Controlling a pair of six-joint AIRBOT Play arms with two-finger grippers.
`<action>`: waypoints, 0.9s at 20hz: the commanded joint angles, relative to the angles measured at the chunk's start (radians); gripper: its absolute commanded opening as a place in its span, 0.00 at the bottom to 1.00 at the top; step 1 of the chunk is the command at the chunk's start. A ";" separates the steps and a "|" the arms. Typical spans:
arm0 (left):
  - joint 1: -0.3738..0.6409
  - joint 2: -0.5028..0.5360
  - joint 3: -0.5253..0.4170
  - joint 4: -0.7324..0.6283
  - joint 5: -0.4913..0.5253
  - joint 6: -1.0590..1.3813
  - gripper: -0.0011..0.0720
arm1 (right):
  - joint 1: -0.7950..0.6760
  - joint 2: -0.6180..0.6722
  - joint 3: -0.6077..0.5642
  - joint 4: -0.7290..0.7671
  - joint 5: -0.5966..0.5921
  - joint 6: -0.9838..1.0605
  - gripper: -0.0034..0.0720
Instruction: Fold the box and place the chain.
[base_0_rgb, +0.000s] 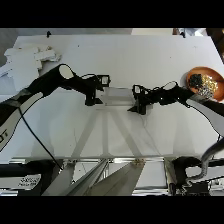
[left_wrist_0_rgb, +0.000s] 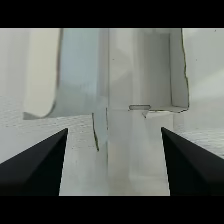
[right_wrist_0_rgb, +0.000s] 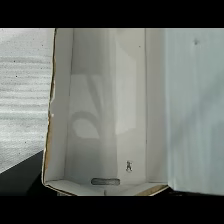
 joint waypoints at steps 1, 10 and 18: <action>-0.001 -0.071 0.000 0.001 0.024 0.050 0.91 | 0.000 0.001 0.001 0.000 0.000 0.000 0.58; -0.003 -0.080 0.000 0.000 -0.075 0.050 0.87 | 0.000 0.001 0.001 0.000 0.000 0.000 0.58; -0.004 -0.080 0.000 -0.027 -0.120 0.072 0.72 | 0.000 0.001 0.001 0.000 0.000 0.000 0.58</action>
